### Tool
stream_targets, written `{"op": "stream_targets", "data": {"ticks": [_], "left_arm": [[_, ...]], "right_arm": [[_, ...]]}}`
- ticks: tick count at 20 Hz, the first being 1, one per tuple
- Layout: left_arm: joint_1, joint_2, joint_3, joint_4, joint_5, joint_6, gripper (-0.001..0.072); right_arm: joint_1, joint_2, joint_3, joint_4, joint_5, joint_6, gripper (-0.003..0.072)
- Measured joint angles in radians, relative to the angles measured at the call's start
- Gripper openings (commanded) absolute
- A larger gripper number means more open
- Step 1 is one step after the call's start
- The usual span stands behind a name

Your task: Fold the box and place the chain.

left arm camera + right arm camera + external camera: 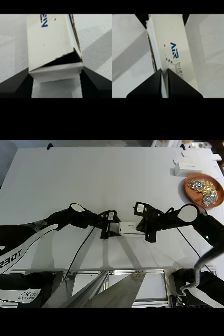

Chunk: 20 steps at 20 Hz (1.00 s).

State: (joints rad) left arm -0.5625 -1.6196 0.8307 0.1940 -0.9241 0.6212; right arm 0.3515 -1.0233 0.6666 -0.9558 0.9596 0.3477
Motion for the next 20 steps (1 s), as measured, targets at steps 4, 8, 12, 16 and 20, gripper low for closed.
{"op": "stream_targets", "data": {"ticks": [4, 8, 12, 16, 20], "left_arm": [[0.000, 0.000, 0.000, 0.000, 0.011, 0.001, 0.0103], [0.001, 0.000, 0.000, 0.002, 0.013, 0.001, 0.0103], [0.001, 0.000, 0.000, 0.003, 0.013, 0.002, 0.0103], [0.001, 0.000, 0.000, 0.003, 0.012, 0.002, 0.0103], [0.001, 0.000, 0.000, 0.003, 0.010, 0.004, 0.0103]], "right_arm": [[0.000, 0.007, 0.000, 0.007, -0.033, 0.023, 0.0035], [0.000, 0.008, 0.000, 0.009, -0.056, 0.049, 0.0035], [0.000, 0.005, -0.008, -0.001, -0.074, 0.058, 0.0037], [0.000, 0.002, -0.012, -0.004, -0.076, 0.061, 0.0038], [0.000, -0.002, -0.026, -0.001, -0.069, 0.063, 0.0039]]}}
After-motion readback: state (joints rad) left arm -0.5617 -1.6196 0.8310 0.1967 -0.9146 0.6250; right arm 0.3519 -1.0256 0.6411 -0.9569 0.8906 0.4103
